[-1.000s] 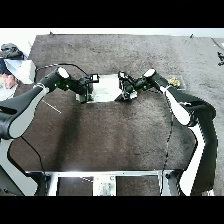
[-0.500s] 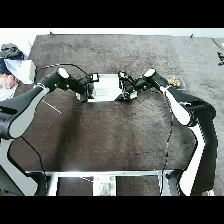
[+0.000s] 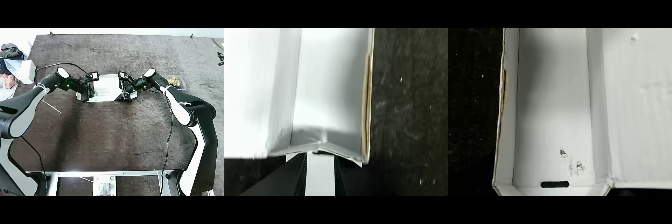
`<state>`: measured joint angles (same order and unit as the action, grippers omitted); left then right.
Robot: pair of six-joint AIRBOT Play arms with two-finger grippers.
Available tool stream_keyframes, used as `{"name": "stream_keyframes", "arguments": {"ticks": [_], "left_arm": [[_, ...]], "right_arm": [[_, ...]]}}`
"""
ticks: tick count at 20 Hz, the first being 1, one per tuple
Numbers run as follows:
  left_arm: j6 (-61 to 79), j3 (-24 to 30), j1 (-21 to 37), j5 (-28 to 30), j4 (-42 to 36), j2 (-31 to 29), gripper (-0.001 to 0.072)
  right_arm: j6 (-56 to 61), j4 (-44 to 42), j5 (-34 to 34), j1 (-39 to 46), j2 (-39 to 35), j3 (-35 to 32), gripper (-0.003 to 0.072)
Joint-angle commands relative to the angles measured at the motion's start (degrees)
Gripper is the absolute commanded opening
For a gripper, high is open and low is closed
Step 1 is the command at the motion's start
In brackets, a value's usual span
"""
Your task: Fold the box and place the chain.
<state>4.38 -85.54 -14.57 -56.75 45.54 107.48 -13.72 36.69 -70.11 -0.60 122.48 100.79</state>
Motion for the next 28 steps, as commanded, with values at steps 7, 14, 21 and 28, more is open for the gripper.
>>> {"name": "stream_keyframes", "arguments": {"ticks": [7, 14, 21, 28], "left_arm": [[6.2, 0.0, 0.2, -3.0, -7.7, 1.6, 0.0255], [3.4, 0.0, 0.1, -0.6, -6.7, 1.6, 0.0718], [-1.0, -0.2, 0.4, -3.1, -2.4, 1.3, 0.0344], [-2.9, -0.8, 6.6, -15.4, -4.8, 0.4, 0.0011]], "right_arm": [[0.0, 0.0, 0.0, 0.0, 0.0, 0.0, 0.0385], [0.0, 0.0, 0.0, 0.0, 0.0, 0.0, 0.0384], [0.0, 0.0, 0.0, 0.0, 0.0, 0.0, 0.0384], [0.0, 0.0, 0.0, 0.0, 0.0, 0.0, 0.0385]]}}
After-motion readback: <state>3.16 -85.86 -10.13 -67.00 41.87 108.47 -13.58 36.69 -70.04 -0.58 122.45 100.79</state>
